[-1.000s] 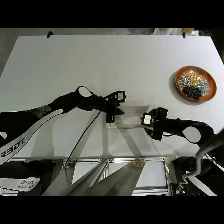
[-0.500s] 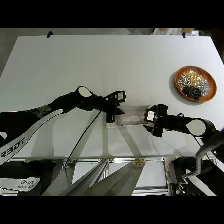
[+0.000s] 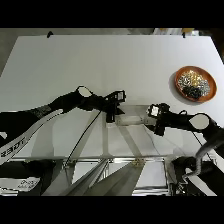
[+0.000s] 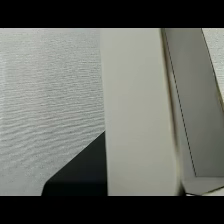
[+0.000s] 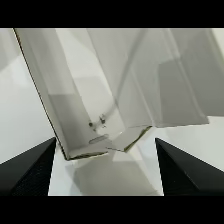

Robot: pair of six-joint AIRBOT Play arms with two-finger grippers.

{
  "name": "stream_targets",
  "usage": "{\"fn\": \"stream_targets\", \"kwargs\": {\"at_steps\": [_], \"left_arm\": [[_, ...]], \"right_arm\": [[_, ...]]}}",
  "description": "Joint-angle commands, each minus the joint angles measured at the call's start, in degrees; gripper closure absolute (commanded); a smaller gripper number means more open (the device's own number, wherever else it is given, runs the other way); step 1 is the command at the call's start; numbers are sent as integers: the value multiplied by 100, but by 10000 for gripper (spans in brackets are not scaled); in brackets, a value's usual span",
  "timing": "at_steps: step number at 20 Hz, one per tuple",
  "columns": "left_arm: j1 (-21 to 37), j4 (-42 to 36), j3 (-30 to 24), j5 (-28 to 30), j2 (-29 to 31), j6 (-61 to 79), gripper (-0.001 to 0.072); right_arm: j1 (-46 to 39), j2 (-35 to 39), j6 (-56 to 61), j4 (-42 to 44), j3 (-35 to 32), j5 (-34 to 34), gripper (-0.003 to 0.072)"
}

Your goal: Fold the box and place the chain.

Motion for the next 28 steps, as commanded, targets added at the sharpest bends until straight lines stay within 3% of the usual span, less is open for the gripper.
{"fn": "stream_targets", "kwargs": {"at_steps": [1,5,12,21,25,26,28], "left_arm": [[-4,2,-2,-2,-2,2,701],[-4,2,-2,-4,-4,2,701],[-4,2,-2,-2,-2,2,701],[-4,2,-2,-2,-4,2,701],[-4,2,-2,-2,-4,2,701],[-4,2,-2,-2,-2,2,701],[-4,2,-2,-2,-2,2,701]], "right_arm": [[-245,-466,-765,509,4,378,9],[-601,-1054,-1272,704,149,640,9],[-651,-2146,-1279,706,957,1163,9],[-417,-2640,-1869,876,968,1217,13],[-361,-2658,-1851,833,968,1102,60],[-361,-2658,-1853,804,968,1102,152],[-361,-2658,-1853,793,968,1095,239]]}}
